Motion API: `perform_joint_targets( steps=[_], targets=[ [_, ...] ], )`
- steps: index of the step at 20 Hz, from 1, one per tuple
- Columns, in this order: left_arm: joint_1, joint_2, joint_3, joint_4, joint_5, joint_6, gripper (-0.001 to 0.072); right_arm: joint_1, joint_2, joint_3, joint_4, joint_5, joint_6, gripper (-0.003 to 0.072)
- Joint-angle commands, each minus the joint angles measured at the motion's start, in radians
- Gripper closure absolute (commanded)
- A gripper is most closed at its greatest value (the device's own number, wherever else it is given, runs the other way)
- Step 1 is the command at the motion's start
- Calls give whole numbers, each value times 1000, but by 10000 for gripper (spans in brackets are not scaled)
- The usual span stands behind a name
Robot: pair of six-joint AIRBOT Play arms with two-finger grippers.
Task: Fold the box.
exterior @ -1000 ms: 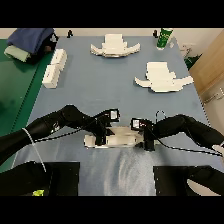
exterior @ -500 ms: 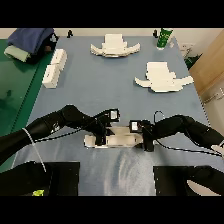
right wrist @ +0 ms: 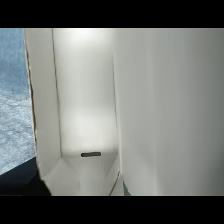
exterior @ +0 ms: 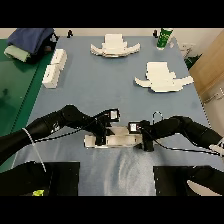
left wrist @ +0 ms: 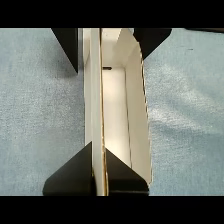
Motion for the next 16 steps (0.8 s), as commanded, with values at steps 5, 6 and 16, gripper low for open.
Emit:
perform_joint_targets(
  steps=[5, 6, 16],
  targets=[
    [0, -1, 1, 0, 0, 0, 696, 7, -2, -3, -4, 11, 0, 60],
    [0, -1, 1, 0, 0, 0, 696, 7, -2, -9, -4, 11, 0, 84],
    [0, -1, 1, 0, 0, 0, 695, 7, 0, -21, 11, 17, 1, 187]
  ],
)
